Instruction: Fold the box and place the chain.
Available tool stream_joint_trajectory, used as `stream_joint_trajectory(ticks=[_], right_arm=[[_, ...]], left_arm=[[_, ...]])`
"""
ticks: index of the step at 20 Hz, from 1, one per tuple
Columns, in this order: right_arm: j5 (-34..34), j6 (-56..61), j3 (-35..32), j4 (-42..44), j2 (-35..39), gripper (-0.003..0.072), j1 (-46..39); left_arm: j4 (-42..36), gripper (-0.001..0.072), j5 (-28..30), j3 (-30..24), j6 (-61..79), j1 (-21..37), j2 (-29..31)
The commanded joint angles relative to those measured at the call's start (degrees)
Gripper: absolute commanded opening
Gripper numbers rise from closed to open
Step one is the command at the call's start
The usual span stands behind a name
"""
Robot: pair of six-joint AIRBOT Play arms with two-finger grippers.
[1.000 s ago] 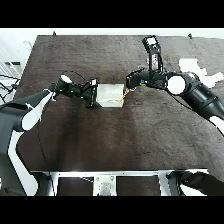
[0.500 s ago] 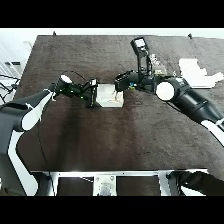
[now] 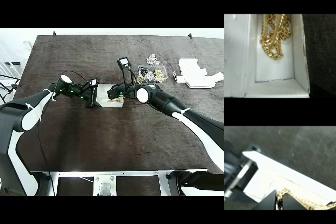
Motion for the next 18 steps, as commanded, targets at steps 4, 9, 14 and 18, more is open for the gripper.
stream_joint_trajectory(ticks=[4,9,14,18], right_arm=[[1.64,-0.42,0.00,-0.66,0.24,0.0368,-0.31],[6.45,-0.48,-0.04,-6.23,4.48,0.0369,-5.86],[0.74,4.63,-0.59,-4.42,0.90,0.0545,-19.63],[-3.41,4.59,2.82,4.17,-7.13,0.0545,-24.17]], left_arm=[[0.02,0.0349,0.00,0.00,0.00,-0.02,0.02],[0.02,0.0349,0.00,0.00,0.00,-0.02,0.02],[0.02,0.0349,0.02,0.00,0.00,-0.02,0.00],[0.02,0.0349,0.04,0.00,0.00,-0.02,0.02]])
